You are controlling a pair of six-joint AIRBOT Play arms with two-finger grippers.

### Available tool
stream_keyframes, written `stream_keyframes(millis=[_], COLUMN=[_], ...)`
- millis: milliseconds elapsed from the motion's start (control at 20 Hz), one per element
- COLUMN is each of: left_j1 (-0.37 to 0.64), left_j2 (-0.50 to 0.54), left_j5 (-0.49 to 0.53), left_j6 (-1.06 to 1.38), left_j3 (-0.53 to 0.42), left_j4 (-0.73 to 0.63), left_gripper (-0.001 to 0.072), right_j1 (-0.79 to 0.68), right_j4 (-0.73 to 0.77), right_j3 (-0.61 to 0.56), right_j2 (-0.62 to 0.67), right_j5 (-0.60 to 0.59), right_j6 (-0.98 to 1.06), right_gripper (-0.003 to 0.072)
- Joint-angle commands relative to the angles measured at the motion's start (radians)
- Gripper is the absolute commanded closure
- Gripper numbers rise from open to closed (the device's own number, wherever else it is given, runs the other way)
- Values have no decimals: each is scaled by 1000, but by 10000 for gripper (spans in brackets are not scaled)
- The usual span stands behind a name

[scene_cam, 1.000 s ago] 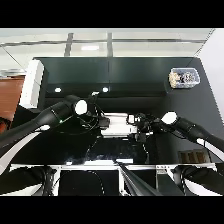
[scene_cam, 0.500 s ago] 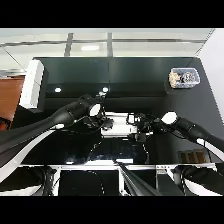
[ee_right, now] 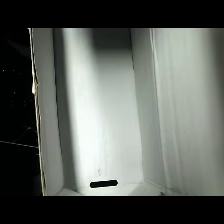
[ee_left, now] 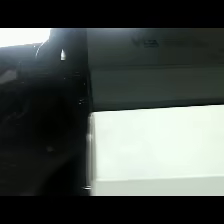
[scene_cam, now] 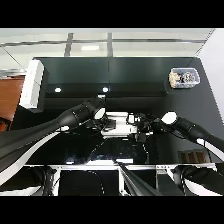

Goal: Fold the box and place the chain.

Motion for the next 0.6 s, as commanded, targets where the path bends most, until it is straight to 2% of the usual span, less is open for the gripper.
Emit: stream_keyframes(millis=[0,50,150,200,250,350,400,450,500,550], left_j1=[-3,-4,-4,-4,-4,-4,-4,-4,-4,-4], left_j2=[-1,-1,1,3,4,4,4,4,3,2], left_j5=[3,-2,-9,-8,-6,-7,-7,-6,-7,-10], left_j6=[-31,-31,-32,-31,-30,-23,-23,-23,-23,-23], left_j3=[1,1,1,1,3,12,16,16,15,15], left_j4=[5,5,2,2,2,2,2,2,2,2], left_gripper=[596,680,679,645,539,219,168,169,224,444], right_j1=[1,1,1,1,1,1,1,1,1,1], right_j4=[0,0,0,0,0,0,0,0,0,0], right_j3=[0,0,0,0,0,0,0,0,0,0], right_j2=[-1,-1,-1,-1,-1,-1,-1,-1,-1,-1], right_j5=[0,0,0,0,0,0,0,0,0,0], right_j6=[0,0,0,0,0,0,0,0,0,0], right_gripper=[507,507,507,507,507,507,507,507,507,507])
